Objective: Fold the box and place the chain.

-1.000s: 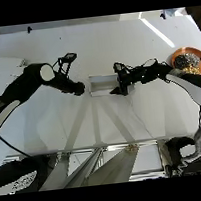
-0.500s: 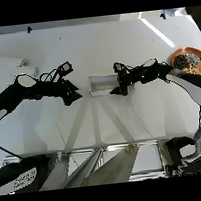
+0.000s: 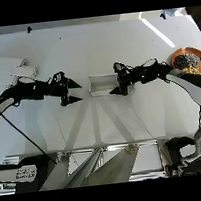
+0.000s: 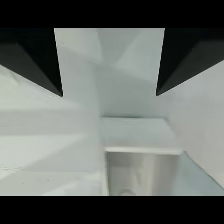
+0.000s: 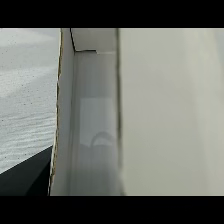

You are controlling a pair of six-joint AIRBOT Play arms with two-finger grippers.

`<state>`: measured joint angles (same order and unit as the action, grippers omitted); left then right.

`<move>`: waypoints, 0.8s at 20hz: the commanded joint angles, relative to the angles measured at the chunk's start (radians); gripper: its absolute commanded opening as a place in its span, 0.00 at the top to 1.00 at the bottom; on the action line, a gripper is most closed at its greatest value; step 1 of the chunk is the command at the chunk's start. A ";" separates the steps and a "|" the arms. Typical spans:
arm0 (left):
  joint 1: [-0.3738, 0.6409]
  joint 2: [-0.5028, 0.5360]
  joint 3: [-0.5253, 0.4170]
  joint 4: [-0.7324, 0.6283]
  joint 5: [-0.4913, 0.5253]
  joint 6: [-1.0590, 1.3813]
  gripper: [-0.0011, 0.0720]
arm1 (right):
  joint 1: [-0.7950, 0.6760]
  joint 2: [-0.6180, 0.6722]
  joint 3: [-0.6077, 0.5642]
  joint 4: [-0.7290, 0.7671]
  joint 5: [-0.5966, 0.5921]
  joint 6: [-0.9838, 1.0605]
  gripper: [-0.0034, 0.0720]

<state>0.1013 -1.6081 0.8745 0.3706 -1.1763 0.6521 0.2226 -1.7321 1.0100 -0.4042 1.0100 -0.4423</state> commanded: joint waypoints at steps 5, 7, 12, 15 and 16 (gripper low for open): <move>-0.046 -0.127 0.221 0.058 -0.037 -0.080 0.03 | 0.000 0.000 0.000 0.000 0.000 0.000 0.25; -0.059 -0.137 0.231 0.056 -0.056 -0.080 0.03 | 0.000 0.000 0.000 0.000 0.000 0.000 0.25; -0.080 -0.143 0.231 0.057 -0.071 -0.118 0.03 | 0.000 0.000 0.000 0.000 0.000 0.000 0.25; -0.097 -0.148 0.231 0.057 -0.070 -0.163 0.03 | 0.000 0.000 0.000 0.000 0.000 0.000 0.25; -0.103 -0.152 0.231 0.057 -0.070 -0.163 0.03 | 0.000 0.000 0.000 0.000 0.000 0.000 0.25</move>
<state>0.0128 -1.7531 1.1030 0.4259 -1.2442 0.5186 0.2226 -1.7321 1.0100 -0.4042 1.0100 -0.4419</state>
